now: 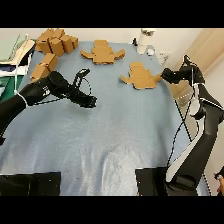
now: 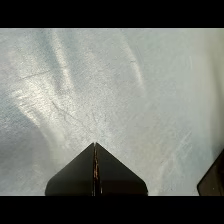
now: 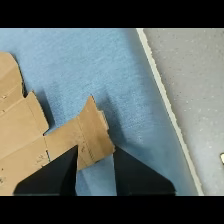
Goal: Fold the box.
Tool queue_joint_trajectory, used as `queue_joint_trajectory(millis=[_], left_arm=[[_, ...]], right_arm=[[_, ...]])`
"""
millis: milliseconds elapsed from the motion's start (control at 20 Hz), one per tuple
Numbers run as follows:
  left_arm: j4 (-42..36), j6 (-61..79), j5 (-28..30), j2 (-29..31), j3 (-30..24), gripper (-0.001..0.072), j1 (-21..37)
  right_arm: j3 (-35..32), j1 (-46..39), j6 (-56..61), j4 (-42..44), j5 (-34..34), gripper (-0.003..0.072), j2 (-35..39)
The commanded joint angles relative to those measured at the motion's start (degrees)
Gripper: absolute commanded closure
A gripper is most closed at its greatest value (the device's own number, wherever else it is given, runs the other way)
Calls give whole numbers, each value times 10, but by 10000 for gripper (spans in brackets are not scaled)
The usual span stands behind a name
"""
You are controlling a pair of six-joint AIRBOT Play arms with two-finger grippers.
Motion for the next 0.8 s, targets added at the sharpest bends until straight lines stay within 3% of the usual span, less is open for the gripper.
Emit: queue_joint_trajectory(millis=[0, 50, 100, 150, 250, 300, 350, 500, 750], left_arm=[[0, 0, 0, 0, 0, 696, 0], [0, 0, 0, 0, 0, 695, 0], [0, 0, 0, 0, 0, 696, 0], [0, 0, 0, 0, 0, 695, 0], [0, 0, 0, 0, 0, 695, 0], [0, 0, 0, 0, 0, 695, 0], [0, 0, 0, 0, 0, 696, 0], [0, 0, 0, 0, 0, 695, 0], [0, 0, 0, 0, 0, 695, 0]], right_arm=[[3, 1, -11, 2, 18, 349, -4], [3, 1, -17, 2, 22, 349, -4], [3, 1, -26, 2, 25, 381, -4], [3, 2, -35, 3, 26, 466, -4], [3, 2, -41, 3, 26, 507, -4], [3, 2, -47, 5, 25, 615, -3], [3, 2, -56, 10, 21, 675, -2], [3, 6, -106, 36, -23, 682, 9], [0, 25, -141, 59, -152, 685, 33]])
